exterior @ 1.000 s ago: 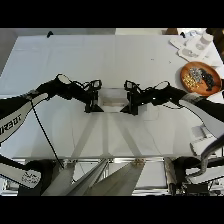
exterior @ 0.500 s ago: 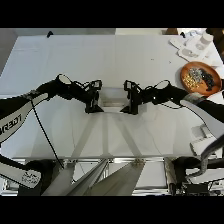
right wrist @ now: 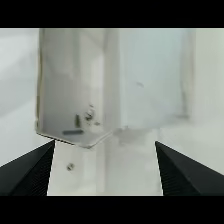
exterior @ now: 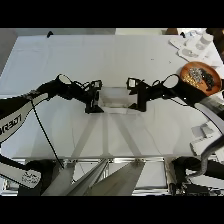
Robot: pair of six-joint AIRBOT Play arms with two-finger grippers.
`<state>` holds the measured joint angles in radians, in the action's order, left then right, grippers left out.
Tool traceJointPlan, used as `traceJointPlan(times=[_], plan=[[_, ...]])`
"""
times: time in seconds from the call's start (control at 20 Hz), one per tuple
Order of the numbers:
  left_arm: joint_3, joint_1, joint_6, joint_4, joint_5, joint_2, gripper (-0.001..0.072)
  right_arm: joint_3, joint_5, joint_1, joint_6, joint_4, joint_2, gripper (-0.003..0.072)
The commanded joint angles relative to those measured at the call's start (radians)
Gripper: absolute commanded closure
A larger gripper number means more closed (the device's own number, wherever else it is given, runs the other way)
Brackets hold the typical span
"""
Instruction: Fold the box and place the chain.
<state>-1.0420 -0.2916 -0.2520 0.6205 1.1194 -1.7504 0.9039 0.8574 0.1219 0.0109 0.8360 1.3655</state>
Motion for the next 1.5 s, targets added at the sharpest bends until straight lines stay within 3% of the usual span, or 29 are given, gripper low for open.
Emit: traceJointPlan(times=[0.0, 0.05, 0.1, 0.25, 0.3, 0.5, 0.65, 1.0, 1.25, 1.45], plan=[[0.0, 0.001, 0.003, -0.002, -0.005, 0.0, 0.0373, 0.0, 0.09, 0.0, 0.149, 0.159, -0.108, -0.0011], [0.0, 0.001, 0.003, -0.002, -0.005, 0.0, 0.0373, 0.0, 0.137, 0.001, 0.15, 0.158, -0.13, 0.0012], [0.0, 0.001, 0.002, -0.002, -0.005, 0.0, 0.0373, 0.0, 0.19, 0.001, 0.15, 0.157, -0.15, 0.0086], [0.0, 0.001, 0.002, -0.002, -0.005, 0.0, 0.0373, 0.0, 0.285, 0.002, 0.149, 0.112, -0.189, 0.0605], [0.0, 0.001, 0.002, -0.002, -0.005, 0.0, 0.0373, 0.0, 0.28, 0.002, 0.149, 0.061, -0.193, 0.0677], [0.0, 0.001, 0.002, -0.002, -0.005, 0.0, 0.0373, 0.0, 0.142, 0.002, 0.159, -0.212, -0.173, 0.0684], [0.0, 0.001, 0.003, -0.002, -0.005, 0.0, 0.0373, 0.0, 0.022, 0.002, 0.229, -0.274, -0.122, 0.0685], [0.0, 0.001, 0.003, -0.002, -0.005, 0.0, 0.0373, 0.002, -0.229, 0.002, 0.228, -0.525, 0.141, 0.0685], [0.0, 0.001, 0.003, -0.002, -0.005, 0.0, 0.0373, 0.005, -0.235, 0.002, 0.226, -0.529, 0.208, 0.0684], [0.0, 0.001, 0.003, -0.002, -0.005, 0.0, 0.0373, 0.019, -0.124, -0.007, 0.19, -0.491, 0.117, 0.0683]])
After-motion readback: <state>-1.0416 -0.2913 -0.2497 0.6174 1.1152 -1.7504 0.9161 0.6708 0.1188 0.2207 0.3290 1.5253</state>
